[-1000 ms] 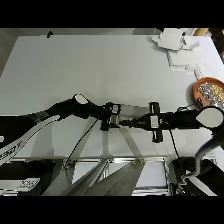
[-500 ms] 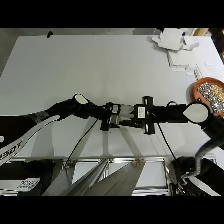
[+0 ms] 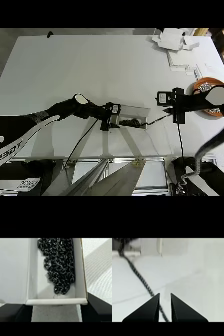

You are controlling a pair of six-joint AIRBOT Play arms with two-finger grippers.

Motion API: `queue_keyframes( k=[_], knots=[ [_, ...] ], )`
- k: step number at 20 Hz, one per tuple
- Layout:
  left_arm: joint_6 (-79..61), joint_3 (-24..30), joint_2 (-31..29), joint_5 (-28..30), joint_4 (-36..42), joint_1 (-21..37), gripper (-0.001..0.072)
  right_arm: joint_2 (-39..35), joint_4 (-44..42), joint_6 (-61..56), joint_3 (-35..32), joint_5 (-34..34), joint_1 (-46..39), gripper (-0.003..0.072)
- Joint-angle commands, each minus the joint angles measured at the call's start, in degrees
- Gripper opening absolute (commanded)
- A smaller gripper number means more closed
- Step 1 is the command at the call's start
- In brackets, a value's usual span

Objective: Fold the box and place the chain.

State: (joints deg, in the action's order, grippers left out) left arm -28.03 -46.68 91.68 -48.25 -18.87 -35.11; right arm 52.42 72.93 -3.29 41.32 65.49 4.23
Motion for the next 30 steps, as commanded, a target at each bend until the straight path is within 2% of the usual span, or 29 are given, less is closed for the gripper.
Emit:
queue_keyframes(
  k=[1, 4, 7, 19, 21, 27, 30],
  knots=[
    [-0.02, 0.00, 0.00, 0.00, 0.00, 0.02, 0.0432, 2.54, 2.05, 9.51, -4.81, -3.04, -4.94, 0.0161],
    [-0.02, 0.00, 0.00, 0.00, 0.00, 0.02, 0.0432, 7.17, 1.55, 12.90, -7.41, -7.32, -4.94, 0.0161],
    [-0.02, 0.00, 0.00, 0.00, 0.00, 0.00, 0.0432, 11.10, 1.18, 12.87, -7.41, -8.48, -4.94, 0.0161],
    [-0.02, 0.00, 0.00, 0.00, 0.00, 0.00, 0.0432, 16.50, -0.96, 15.74, -7.43, -11.13, -4.94, 0.0151],
    [-0.02, 0.00, 0.00, 0.00, 0.00, 0.00, 0.0432, 15.39, -0.85, 14.56, -7.41, -9.60, -4.66, 0.0042],
    [-0.02, 0.02, 0.00, 0.00, 0.00, 0.00, 0.0432, 4.13, 0.20, 8.37, -7.41, -2.25, 2.19, 0.0019],
    [-0.02, 0.00, 0.00, 0.02, 0.00, 0.00, 0.0432, -4.00, -3.13, 0.42, -7.41, 1.07, 7.58, 0.0018]
  ],
)
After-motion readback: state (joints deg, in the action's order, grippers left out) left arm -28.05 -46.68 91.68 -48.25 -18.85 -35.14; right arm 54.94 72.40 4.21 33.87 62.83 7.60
